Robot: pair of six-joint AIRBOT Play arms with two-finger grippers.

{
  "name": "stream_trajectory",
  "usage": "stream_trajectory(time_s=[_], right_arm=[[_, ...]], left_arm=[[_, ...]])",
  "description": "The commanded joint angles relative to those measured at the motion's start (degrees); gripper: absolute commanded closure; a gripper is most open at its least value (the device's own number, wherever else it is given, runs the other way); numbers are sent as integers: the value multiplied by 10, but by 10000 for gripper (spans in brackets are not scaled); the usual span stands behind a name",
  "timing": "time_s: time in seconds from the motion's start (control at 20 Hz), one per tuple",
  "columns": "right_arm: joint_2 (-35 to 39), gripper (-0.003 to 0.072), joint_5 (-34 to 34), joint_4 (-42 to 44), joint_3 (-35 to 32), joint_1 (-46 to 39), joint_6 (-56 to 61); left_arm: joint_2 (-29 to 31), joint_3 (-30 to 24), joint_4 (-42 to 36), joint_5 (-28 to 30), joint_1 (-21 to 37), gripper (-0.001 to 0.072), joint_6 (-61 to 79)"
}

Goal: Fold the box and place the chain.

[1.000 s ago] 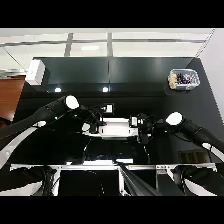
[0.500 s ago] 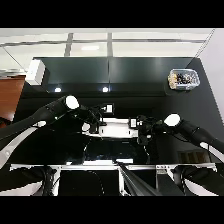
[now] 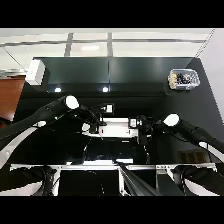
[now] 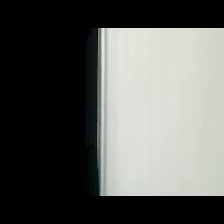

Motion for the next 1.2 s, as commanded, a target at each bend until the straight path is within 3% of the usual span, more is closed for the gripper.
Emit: stream_trajectory(time_s=[0.0, 1.15], right_arm=[[-1, -15, -3, 1, 0, 0, 0], [-2, -15, -19, -3, 1, 9, 13]], left_arm=[[0, 0, 0, 0, 0, 685, 0], [0, 0, -5, -3, 0, 685, 0]])
